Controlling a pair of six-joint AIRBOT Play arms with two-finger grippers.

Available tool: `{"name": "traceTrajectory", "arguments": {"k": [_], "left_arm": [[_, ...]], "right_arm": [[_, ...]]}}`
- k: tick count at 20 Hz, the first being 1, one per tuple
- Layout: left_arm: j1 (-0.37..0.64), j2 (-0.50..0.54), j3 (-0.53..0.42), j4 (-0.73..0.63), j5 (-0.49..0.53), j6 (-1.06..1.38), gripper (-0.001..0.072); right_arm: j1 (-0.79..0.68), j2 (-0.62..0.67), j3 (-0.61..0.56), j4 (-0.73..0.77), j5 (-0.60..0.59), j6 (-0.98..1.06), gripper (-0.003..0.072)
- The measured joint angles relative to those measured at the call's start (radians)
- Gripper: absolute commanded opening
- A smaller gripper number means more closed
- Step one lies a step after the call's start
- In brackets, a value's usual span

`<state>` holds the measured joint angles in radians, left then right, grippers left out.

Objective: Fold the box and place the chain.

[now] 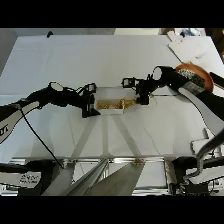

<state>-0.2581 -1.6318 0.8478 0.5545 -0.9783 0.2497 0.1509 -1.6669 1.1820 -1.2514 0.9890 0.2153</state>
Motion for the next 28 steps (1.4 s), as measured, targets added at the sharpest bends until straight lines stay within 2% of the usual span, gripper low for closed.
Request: {"name": "traceTrajectory", "arguments": {"k": [1,6,9,18,22,28], "left_arm": [[0.000,0.000,0.000,0.000,0.000,0.000,0.0153],[0.000,0.000,0.000,0.000,0.000,0.000,0.0153],[0.000,0.000,0.000,0.000,0.000,0.000,0.0153],[0.000,0.000,0.000,0.000,0.000,0.000,0.0153],[0.000,0.000,0.000,0.000,0.000,0.000,0.0153],[0.000,0.000,0.000,0.000,0.000,0.000,0.0153]], "right_arm": [[0.003,-0.004,-0.001,0.000,0.003,-0.001,0.0024],[0.031,-0.007,-0.002,-0.012,0.032,0.005,0.0019],[0.060,0.023,-0.007,-0.001,0.102,0.059,0.0018],[0.189,0.207,-0.003,0.027,0.039,0.280,0.0018],[0.285,0.238,-0.003,0.083,-0.030,0.343,0.0018],[0.396,0.240,-0.003,0.107,-0.210,0.456,0.0018]]}}
